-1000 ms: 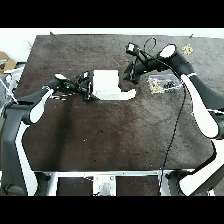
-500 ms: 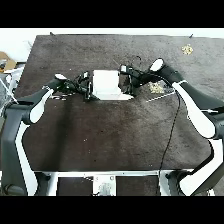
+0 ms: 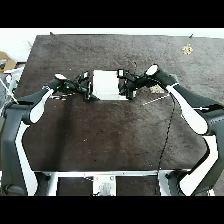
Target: Fold the box and place the chain.
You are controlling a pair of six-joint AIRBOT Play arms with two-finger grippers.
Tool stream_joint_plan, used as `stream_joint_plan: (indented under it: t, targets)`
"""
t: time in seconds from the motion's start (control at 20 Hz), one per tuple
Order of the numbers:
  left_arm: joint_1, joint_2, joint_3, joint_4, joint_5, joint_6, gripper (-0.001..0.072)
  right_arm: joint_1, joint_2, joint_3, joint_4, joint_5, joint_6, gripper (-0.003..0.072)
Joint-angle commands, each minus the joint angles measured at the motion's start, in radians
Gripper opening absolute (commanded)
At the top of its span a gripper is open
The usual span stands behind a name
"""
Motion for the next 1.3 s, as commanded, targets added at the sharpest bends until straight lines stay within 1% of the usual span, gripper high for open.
stream_joint_plan:
  t: [0.0,0.2,0.4,0.45,0.55,0.6,0.75,0.8,0.9,0.95,1.0,1.15,1.2,1.25]
  targets:
    - [0.000,0.001,0.001,0.000,0.000,0.000,0.0275,0.021,-0.008,0.000,0.048,-0.002,-0.008,0.0217]
    - [0.000,0.001,0.001,0.000,0.000,0.000,0.0275,0.052,-0.042,0.000,0.053,-0.035,-0.015,0.0218]
    - [0.000,0.001,0.001,0.000,0.000,0.000,0.0275,0.051,-0.050,0.000,0.057,-0.037,-0.015,0.0219]
    - [0.000,0.001,0.001,0.000,0.000,0.000,0.0275,0.051,-0.050,0.000,0.057,-0.037,-0.015,0.0290]
    - [0.000,0.001,0.001,0.000,0.000,0.000,0.0275,0.051,-0.049,0.000,0.057,-0.037,-0.014,0.0556]
    - [0.000,0.001,0.001,0.000,0.000,0.000,0.0275,0.051,-0.049,0.000,0.057,-0.037,-0.014,0.0652]
    - [0.000,0.001,0.001,0.000,0.000,0.000,0.0275,0.051,-0.047,0.000,0.034,-0.036,0.018,0.0654]
    - [0.000,0.001,0.001,0.000,0.000,0.000,0.0275,0.051,-0.045,0.000,0.018,-0.035,0.039,0.0586]
    - [0.000,0.001,0.001,0.000,0.000,0.000,0.0275,0.050,-0.028,0.001,-0.072,-0.035,0.134,0.0317]
    - [0.000,0.001,0.001,0.000,0.000,0.000,0.0275,0.050,-0.012,0.001,-0.143,-0.032,0.219,0.0156]
    - [0.000,0.001,0.001,0.000,0.000,0.000,0.0275,0.049,0.013,0.001,-0.234,-0.027,0.332,0.0020]
    - [0.000,0.001,0.001,0.000,0.000,0.000,0.0274,0.042,0.114,0.001,-0.450,-0.005,0.687,0.0021]
    - [0.000,0.001,0.001,0.000,0.000,0.000,0.0275,0.032,0.148,0.001,-0.486,-0.004,0.823,0.0021]
    - [0.000,0.001,0.001,0.000,0.000,0.000,0.0275,0.012,0.178,0.002,-0.491,0.007,0.920,0.0020]
